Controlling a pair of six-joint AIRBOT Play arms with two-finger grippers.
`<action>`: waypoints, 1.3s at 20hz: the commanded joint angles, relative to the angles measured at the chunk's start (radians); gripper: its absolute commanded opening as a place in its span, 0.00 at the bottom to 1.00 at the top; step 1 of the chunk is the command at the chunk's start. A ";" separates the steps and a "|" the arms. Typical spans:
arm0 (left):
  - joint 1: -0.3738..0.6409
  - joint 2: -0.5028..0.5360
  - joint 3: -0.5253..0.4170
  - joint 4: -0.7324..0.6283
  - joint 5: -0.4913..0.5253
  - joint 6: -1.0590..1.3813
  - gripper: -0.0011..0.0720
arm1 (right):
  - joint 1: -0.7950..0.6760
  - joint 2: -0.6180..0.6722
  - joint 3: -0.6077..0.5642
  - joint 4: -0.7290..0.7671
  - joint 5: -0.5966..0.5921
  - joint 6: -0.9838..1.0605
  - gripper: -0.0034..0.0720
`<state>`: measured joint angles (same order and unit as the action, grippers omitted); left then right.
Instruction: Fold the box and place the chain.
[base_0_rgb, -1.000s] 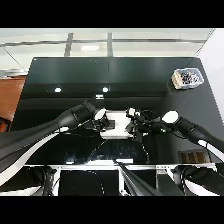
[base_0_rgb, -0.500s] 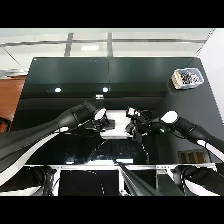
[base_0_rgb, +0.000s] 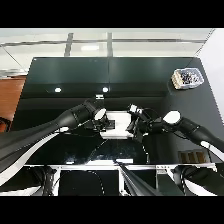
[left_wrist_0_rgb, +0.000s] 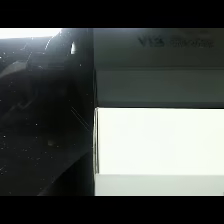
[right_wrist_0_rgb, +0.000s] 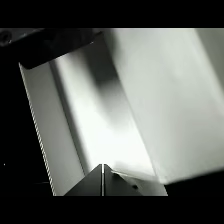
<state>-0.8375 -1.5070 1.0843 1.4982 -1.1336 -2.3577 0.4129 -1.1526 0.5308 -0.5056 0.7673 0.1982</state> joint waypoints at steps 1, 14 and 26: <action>0.000 0.000 0.000 0.000 -0.003 0.001 0.05 | -0.083 0.115 0.011 -0.123 0.035 0.340 0.06; 0.000 0.000 0.000 0.000 -0.005 0.001 0.05 | -0.573 0.282 -0.223 -0.242 0.133 1.054 0.06; 0.000 0.000 0.000 0.000 -0.002 0.001 0.05 | -0.340 0.017 -0.180 -0.002 0.176 0.818 0.06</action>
<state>-0.8375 -1.5070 1.0843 1.4979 -1.1378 -2.3566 0.0055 -1.0954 0.3359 -0.5545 0.9489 1.0420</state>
